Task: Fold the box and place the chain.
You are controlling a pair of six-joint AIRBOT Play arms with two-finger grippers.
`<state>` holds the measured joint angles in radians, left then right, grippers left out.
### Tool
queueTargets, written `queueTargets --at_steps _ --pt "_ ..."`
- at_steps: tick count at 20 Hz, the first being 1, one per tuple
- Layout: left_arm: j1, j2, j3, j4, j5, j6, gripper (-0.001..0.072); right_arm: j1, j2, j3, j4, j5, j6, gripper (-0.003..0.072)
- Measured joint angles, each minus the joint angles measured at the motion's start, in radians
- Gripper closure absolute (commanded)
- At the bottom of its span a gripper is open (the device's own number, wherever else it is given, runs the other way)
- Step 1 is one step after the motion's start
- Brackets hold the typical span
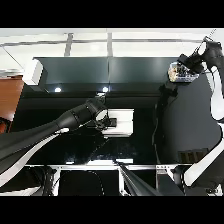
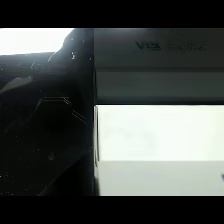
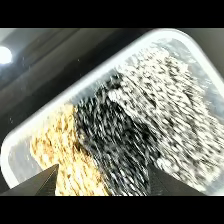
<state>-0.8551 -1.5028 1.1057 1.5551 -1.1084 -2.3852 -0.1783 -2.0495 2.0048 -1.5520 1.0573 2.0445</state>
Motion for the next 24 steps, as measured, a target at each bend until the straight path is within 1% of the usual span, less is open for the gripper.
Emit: queueTargets --at_steps 4,6,7,8,9,10,13,14,15,17,19,21,24 --pt "0.0 0.0 0.0 0.0 -0.001 0.0 0.0681 -0.019 -0.055 0.054 0.038 0.002 0.039 0.0099" --pt "0.0 0.0 0.0 0.0 0.0 0.0 0.0681 -0.024 -0.068 0.064 0.054 0.001 0.048 0.0159" --pt "0.0 0.0 0.0 0.0 -0.001 0.0 0.0681 -0.026 -0.073 0.066 0.057 0.003 0.054 0.0169" --pt "0.0 0.0 0.0 0.0 -0.001 0.0 0.0681 -0.028 -0.077 0.069 0.06 0.002 0.061 0.0303" --pt "0.0 0.0 0.0 0.0 -0.001 0.0 0.0681 -0.03 -0.082 0.069 0.055 0.003 0.07 0.0373" --pt "0.0 0.0 0.0 0.0 -0.001 0.0 0.0681 -0.031 -0.087 0.069 0.053 0.004 0.077 0.0389" --pt "0.0 0.0 0.0 0.0 0.0 0.0 0.0681 -0.032 -0.098 0.068 0.052 0.004 0.085 0.0389" --pt "0.0 0.0 0.0 0.0 -0.001 0.0 0.0681 -0.034 -0.099 0.066 0.052 0.005 0.088 0.0401" --pt "0.0 0.0 0.0 0.0 -0.001 0.0 0.0681 -0.035 -0.1 0.066 0.053 0.01 0.089 0.0678" --pt "0.0 0.0 0.0 0.0 -0.001 0.0 0.0681 -0.042 -0.088 0.065 0.067 0.035 0.075 0.0668" --pt "0.0 0.0 0.0 0.0 0.0 0.0 0.0681 -0.048 -0.057 0.064 0.082 0.05 0.017 0.0669" --pt "0.0 0.0 0.0 0.0 0.0 0.0 0.0681 -0.053 0.002 0.064 0.087 0.055 -0.062 0.0669" --pt "0.0 0.0 0.0 0.0 0.0 0.0 0.0681 -0.054 0.135 0.064 0.098 0.063 -0.198 0.0669"
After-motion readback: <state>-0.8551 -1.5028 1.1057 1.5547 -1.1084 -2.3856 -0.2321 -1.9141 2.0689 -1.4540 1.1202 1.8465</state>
